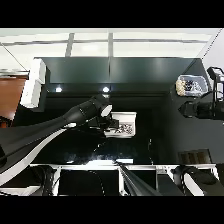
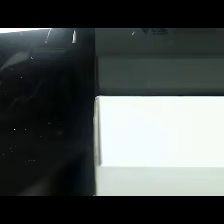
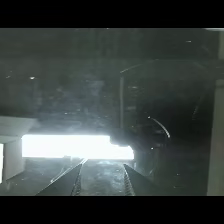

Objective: Fold the box and place the chain.

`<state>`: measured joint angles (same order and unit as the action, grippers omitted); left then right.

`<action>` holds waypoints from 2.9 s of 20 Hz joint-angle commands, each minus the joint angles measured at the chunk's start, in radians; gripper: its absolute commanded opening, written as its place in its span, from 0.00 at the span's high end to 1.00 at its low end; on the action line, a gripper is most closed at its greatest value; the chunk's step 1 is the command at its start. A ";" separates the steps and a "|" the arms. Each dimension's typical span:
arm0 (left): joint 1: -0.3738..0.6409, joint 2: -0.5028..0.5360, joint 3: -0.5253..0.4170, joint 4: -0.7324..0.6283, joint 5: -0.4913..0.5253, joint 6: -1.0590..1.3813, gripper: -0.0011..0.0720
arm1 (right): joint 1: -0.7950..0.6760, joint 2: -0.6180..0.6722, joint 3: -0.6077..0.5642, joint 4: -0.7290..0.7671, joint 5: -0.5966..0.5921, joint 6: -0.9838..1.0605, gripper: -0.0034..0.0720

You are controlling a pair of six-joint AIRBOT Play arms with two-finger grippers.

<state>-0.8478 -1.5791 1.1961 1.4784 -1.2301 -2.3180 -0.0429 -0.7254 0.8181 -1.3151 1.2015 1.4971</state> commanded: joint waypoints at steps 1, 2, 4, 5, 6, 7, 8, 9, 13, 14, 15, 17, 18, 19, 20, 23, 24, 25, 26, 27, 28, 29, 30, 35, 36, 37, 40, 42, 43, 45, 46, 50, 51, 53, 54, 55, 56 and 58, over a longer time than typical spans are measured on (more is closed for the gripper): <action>0.007 0.015 0.034 0.032 -0.054 -0.005 0.34 | -0.008 0.006 0.001 -0.025 -0.005 0.002 0.55; 0.005 0.034 0.050 0.062 -0.061 0.014 0.34 | -0.009 0.006 0.001 -0.028 -0.013 0.002 0.55; -0.003 0.100 0.057 0.122 -0.061 0.065 0.34 | -0.009 0.006 0.001 -0.028 -0.032 0.002 0.55; -0.006 0.142 0.055 0.148 -0.067 0.119 0.34 | -0.009 0.006 0.001 -0.029 -0.040 0.002 0.55; -0.006 0.187 0.045 0.171 -0.072 0.168 0.34 | -0.009 0.006 0.001 -0.029 -0.042 0.003 0.55; -0.006 0.240 0.026 0.201 -0.078 0.208 0.34 | -0.009 0.006 -0.001 -0.029 -0.044 0.003 0.55; -0.002 0.292 0.000 0.245 -0.080 0.241 0.34 | -0.009 0.006 -0.002 -0.032 -0.049 0.003 0.55; 0.014 0.349 -0.042 0.317 -0.093 0.246 0.34 | -0.009 0.006 -0.006 -0.031 -0.059 0.003 0.55; 0.289 0.554 -0.298 0.238 0.031 0.269 0.27 | -0.009 0.005 -0.027 -0.024 -0.109 0.003 0.55; 0.374 0.597 -0.367 0.098 0.144 0.372 0.27 | -0.009 0.005 -0.031 -0.023 -0.114 0.003 0.55; 0.457 0.635 -0.439 -0.109 0.262 0.588 0.27 | -0.009 0.005 -0.032 -0.021 -0.115 0.009 0.55; 0.562 0.659 -0.538 -0.591 0.320 1.213 0.21 | -0.009 0.005 -0.033 -0.020 -0.113 0.015 0.55; 0.582 0.653 -0.570 -0.752 0.303 1.446 0.01 | -0.008 0.005 -0.033 -0.020 -0.114 0.020 0.55; 0.583 0.637 -0.592 -0.818 0.313 1.520 0.01 | -0.009 0.005 -0.033 -0.021 -0.115 0.022 0.55; 0.574 0.612 -0.596 -0.817 0.313 1.563 0.01 | -0.009 0.005 -0.033 -0.021 -0.114 0.022 0.55; 0.520 0.504 -0.595 -0.764 0.312 1.870 0.01 | -0.008 0.005 -0.033 -0.021 -0.116 0.022 0.55; 0.498 0.470 -0.595 -0.765 0.312 2.034 0.01 | -0.008 0.005 -0.033 -0.021 -0.117 0.022 0.55; 0.477 0.441 -0.595 -0.764 0.310 2.203 0.01 | -0.008 0.005 -0.033 -0.021 -0.117 0.023 0.55; 0.461 0.415 -0.595 -0.767 0.318 2.381 0.01 | -0.008 0.005 -0.033 -0.021 -0.116 0.023 0.55; 0.446 0.394 -0.595 -0.786 0.327 2.496 0.01 | -0.008 0.005 -0.033 -0.020 -0.114 0.029 0.55; 0.436 0.368 -0.591 -0.789 0.343 2.585 0.01 | -0.008 0.005 -0.033 -0.020 -0.113 0.034 0.55; 0.435 0.339 -0.581 -0.789 0.344 2.611 0.01 | -0.008 0.005 -0.033 -0.020 -0.114 0.037 0.55; 0.435 0.311 -0.570 -0.792 0.343 2.610 0.01 | -0.008 0.005 -0.033 -0.020 -0.114 0.037 0.55; 0.428 0.224 -0.544 -0.977 0.315 2.728 0.01 | -0.008 0.005 -0.033 -0.021 -0.114 0.037 0.55; 0.428 0.224 -0.539 -0.994 0.322 2.736 0.01 | -0.008 0.005 -0.033 -0.021 -0.114 0.037 0.55; 0.428 0.223 -0.536 -0.998 0.340 2.734 0.01 | -0.008 0.005 -0.033 -0.021 -0.115 0.037 0.55; 0.428 0.210 -0.531 -1.032 0.336 2.733 0.01 | -0.008 0.005 -0.033 -0.021 -0.115 0.037 0.55; 0.420 0.201 -0.519 -1.023 0.338 2.711 0.01 | -0.008 0.005 -0.033 -0.021 -0.114 0.037 0.55; 0.420 0.195 -0.511 -1.018 0.341 2.693 0.01 | -0.008 0.005 -0.033 -0.021 -0.114 0.037 0.55; 0.420 0.179 -0.492 -1.012 0.341 2.660 0.01 | -0.008 0.005 -0.033 -0.021 -0.114 0.037 0.55; 0.419 0.173 -0.485 -1.004 0.340 2.649 0.01 | -0.008 0.005 -0.033 -0.021 -0.114 0.037 0.55; 0.400 0.170 -0.481 -0.985 0.346 2.650 0.01 | -0.008 0.005 -0.033 -0.021 -0.114 0.037 0.55; 0.390 0.170 -0.479 -0.975 0.345 2.650 0.01 | -0.008 0.005 -0.033 -0.021 -0.114 0.037 0.55; 0.363 0.167 -0.475 -0.989 0.368 2.651 0.01 | -0.008 0.005 -0.033 -0.021 -0.114 0.037 0.55; 0.349 0.167 -0.475 -0.992 0.378 2.651 0.01 | -0.008 0.005 -0.033 -0.021 -0.114 0.037 0.55; 0.333 0.167 -0.475 -0.990 0.378 2.651 0.01 | -0.008 0.005 -0.033 -0.021 -0.114 0.037 0.55; 0.318 0.167 -0.475 -0.989 0.385 2.651 0.01 | -0.008 0.005 -0.033 -0.021 -0.113 0.037 0.55; 0.303 0.168 -0.475 -0.990 0.412 2.646 0.02 | -0.008 0.005 -0.033 -0.021 -0.114 0.036 0.55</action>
<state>-0.5171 -1.4109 0.7197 0.4892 -0.8501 0.3336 -0.0517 -0.7204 0.7853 -1.3361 1.0870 1.5337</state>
